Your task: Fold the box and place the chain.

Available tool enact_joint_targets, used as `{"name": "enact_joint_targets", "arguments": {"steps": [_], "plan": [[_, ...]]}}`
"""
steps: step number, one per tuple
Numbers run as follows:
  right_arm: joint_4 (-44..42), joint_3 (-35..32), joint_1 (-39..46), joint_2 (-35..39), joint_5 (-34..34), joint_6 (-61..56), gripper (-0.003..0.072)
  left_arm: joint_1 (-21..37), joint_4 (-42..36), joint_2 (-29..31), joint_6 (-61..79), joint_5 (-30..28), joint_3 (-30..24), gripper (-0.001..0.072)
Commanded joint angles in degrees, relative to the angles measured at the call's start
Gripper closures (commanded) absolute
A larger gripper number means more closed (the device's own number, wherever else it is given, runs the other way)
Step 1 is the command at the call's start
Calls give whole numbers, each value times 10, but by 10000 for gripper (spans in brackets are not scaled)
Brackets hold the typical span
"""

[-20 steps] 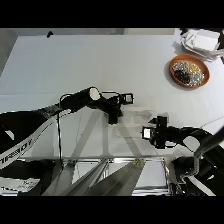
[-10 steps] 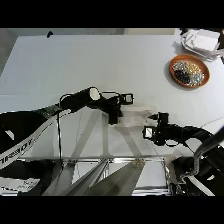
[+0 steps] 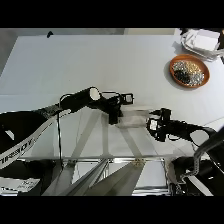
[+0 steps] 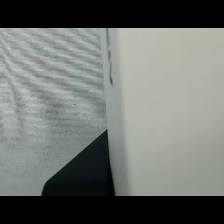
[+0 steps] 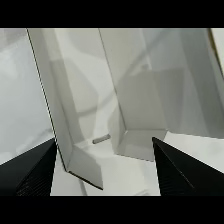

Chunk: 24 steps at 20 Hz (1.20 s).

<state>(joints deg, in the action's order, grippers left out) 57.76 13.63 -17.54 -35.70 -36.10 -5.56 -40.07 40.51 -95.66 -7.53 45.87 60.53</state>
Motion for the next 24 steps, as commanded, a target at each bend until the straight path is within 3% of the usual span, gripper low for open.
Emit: {"name": "enact_joint_targets", "arguments": {"steps": [1,7,18,24], "plan": [[-39,3,29,-29,-8,54,67,0,0,0,0,0,0,698],[-56,40,82,-82,-45,63,67,0,0,0,0,0,0,698],[-131,55,114,-117,-45,213,66,0,0,0,0,0,0,698],[-147,88,148,-172,-72,222,66,0,0,0,0,0,0,698]]}}
